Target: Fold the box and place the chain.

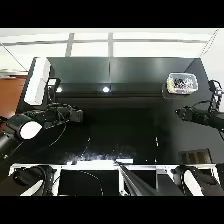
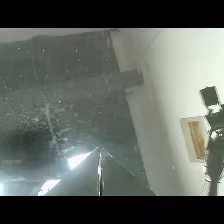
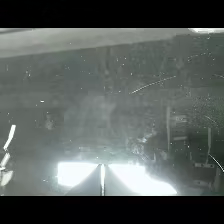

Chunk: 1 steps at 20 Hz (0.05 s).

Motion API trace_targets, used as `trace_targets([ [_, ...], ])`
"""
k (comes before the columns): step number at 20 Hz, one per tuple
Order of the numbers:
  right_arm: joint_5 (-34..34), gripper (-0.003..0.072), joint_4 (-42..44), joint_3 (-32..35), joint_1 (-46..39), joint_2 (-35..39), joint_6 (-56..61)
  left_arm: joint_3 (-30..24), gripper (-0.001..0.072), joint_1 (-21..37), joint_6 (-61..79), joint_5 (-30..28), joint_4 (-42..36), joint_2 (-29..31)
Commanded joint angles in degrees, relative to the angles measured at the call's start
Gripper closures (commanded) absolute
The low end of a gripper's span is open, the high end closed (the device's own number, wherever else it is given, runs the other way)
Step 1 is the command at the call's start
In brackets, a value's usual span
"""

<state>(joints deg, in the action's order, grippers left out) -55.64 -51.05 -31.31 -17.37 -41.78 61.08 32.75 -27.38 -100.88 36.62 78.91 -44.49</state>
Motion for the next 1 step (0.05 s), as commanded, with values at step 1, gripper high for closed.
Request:
trace_targets([
  [1,0.0,0.0675,0.0,0.0,0.0,0.0,0.0,-0.1,0.0685,0.0,-0.2,-0.2,0.1,0.0],
])
